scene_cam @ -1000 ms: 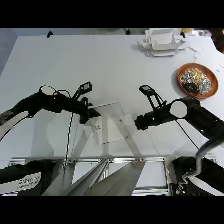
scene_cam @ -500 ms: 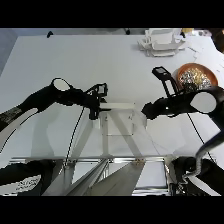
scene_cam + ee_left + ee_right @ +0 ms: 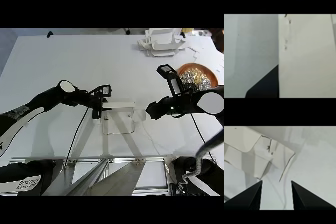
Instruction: Fold the box and place the chain.
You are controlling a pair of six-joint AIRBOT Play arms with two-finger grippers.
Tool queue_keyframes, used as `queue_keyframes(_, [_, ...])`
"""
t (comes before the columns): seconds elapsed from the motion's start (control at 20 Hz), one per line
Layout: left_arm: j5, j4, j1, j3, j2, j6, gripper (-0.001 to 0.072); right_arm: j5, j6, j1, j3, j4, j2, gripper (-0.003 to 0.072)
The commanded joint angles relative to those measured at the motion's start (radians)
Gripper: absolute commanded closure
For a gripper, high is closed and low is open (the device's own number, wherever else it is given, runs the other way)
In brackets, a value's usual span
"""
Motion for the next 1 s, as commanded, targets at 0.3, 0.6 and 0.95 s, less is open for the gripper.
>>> queue_keyframes(0.3, [0.016,0.043,-0.003,0.0,-0.023,-0.003,0.0705,-0.007,-0.011,0.0,0.0,-0.003,0.002,0.0291])
queue_keyframes(0.6, [0.015,0.047,-0.017,0.0,-0.023,0.004,0.0705,-0.005,-0.011,0.0,-0.001,-0.003,0.002,0.0291])
queue_keyframes(0.95, [0.015,0.046,-0.017,0.0,-0.023,0.004,0.0706,-0.017,-0.066,0.0,-0.001,-0.003,0.002,0.0291])
